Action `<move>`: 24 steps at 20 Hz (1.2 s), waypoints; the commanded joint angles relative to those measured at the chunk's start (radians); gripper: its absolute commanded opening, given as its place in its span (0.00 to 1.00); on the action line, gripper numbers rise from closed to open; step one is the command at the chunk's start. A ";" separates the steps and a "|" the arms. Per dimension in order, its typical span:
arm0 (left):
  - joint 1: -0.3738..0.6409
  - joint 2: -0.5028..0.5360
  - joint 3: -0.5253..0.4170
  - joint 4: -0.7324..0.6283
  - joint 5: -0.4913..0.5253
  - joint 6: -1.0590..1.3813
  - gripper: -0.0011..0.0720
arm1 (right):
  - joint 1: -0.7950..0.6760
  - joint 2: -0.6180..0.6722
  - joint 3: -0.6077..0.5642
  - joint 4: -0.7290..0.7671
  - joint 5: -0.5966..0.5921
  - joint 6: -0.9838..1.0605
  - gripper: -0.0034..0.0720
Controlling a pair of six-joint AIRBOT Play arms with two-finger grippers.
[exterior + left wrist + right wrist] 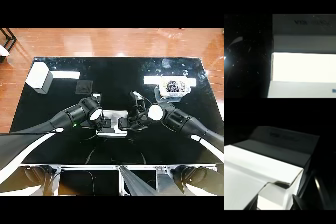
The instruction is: Fold the box and place the chain.
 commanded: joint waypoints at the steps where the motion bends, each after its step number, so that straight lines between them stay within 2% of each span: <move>1: 0.000 0.000 0.000 0.001 0.000 0.000 0.04 | 0.005 -0.003 0.005 -0.056 -0.003 0.043 0.66; 7: 0.000 0.000 0.000 0.001 0.000 0.000 0.04 | 0.047 -0.006 0.005 -0.200 0.016 0.156 0.66; 11: 0.000 0.000 0.000 0.000 0.000 0.000 0.04 | 0.085 -0.035 0.018 -0.214 0.005 0.196 0.66; 12: 0.000 0.000 0.000 0.000 0.000 0.000 0.04 | 0.090 -0.046 0.030 -0.215 0.008 0.198 0.53; 15: 0.000 0.000 0.000 0.001 0.000 0.000 0.04 | 0.105 -0.069 0.063 -0.234 0.010 0.205 0.44; 19: 0.000 0.000 0.000 0.001 0.000 0.001 0.04 | 0.105 -0.116 0.119 -0.267 0.063 0.253 0.43; 24: 0.000 0.000 0.000 0.001 0.000 0.000 0.04 | 0.131 -0.175 0.188 -0.341 0.190 0.315 0.43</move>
